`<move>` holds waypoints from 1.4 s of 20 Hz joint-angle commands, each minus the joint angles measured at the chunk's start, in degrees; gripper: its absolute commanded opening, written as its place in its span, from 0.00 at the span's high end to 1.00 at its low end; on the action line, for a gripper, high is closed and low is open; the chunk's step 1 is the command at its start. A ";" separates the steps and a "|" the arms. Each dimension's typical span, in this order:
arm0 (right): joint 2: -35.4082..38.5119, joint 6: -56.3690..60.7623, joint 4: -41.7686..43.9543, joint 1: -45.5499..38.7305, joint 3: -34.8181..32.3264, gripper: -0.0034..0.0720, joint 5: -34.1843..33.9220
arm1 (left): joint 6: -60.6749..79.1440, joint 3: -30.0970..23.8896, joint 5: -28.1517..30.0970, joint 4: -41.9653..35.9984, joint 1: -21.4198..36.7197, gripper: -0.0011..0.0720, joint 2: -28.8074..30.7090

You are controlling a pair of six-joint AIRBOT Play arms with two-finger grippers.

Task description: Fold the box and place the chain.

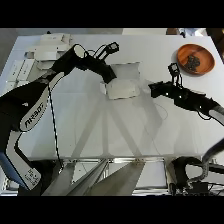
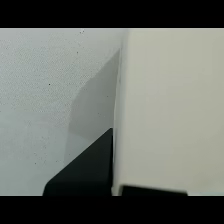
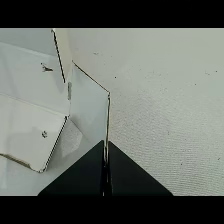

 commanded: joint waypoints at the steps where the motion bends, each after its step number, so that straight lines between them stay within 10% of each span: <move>1: 0.04 0.02 0.00 0.02 -0.02 0.94 0.02 | 0.00 0.07 0.63 0.09 -0.02 0.97 -0.02; 10: 0.04 0.02 0.11 0.02 0.00 0.91 0.02 | -0.02 0.07 0.59 0.07 -0.02 0.97 -0.02; 12: 0.04 0.07 0.26 0.02 0.00 0.33 0.07 | -0.02 0.07 0.57 0.07 -0.02 0.97 -0.02; 13: 0.13 0.48 0.26 0.02 0.00 0.25 0.46 | -0.02 0.07 0.20 -0.24 0.00 0.97 0.02; 28: 23.61 1.07 -0.02 0.02 0.00 0.25 -16.09 | 8.09 0.04 -25.22 -2.12 0.85 0.98 1.60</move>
